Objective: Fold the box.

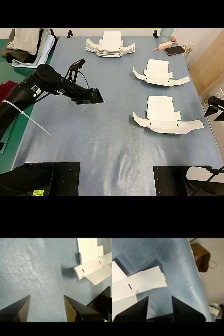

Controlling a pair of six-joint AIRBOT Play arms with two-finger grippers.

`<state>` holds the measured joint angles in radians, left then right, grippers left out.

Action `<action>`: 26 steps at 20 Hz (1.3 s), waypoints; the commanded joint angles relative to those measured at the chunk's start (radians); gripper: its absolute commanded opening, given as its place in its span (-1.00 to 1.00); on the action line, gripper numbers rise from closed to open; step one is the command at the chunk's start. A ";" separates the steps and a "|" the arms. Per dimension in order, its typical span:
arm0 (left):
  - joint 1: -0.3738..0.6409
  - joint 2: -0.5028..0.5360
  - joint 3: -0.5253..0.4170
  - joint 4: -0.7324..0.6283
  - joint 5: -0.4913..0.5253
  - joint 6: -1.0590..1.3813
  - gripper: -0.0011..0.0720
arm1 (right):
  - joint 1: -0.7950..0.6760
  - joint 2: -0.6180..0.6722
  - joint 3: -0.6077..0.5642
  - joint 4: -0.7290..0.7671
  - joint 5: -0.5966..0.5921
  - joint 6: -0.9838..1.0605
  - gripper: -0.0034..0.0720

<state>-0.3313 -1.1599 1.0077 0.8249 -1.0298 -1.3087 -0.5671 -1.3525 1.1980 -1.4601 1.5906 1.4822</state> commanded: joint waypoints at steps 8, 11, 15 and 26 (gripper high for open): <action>0.002 0.000 0.000 -0.097 -0.105 -0.080 0.77 | -0.199 -0.253 -0.013 0.238 0.030 -0.192 0.28; 0.002 0.000 0.000 -0.100 -0.096 -0.075 0.77 | -0.198 -0.290 -0.013 0.326 0.031 -0.249 0.25; 0.003 0.000 0.000 -0.100 -0.049 -0.050 0.77 | -0.175 -0.322 -0.013 0.545 0.094 -0.352 -0.57; 0.067 0.001 0.000 -0.032 -0.111 0.064 0.77 | 0.194 0.090 -0.367 0.703 -0.288 -0.403 -0.91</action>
<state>-0.2951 -1.1599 1.0077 0.7780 -1.0988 -1.2858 -0.4732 -1.4261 0.9947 -0.7753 1.5078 1.0794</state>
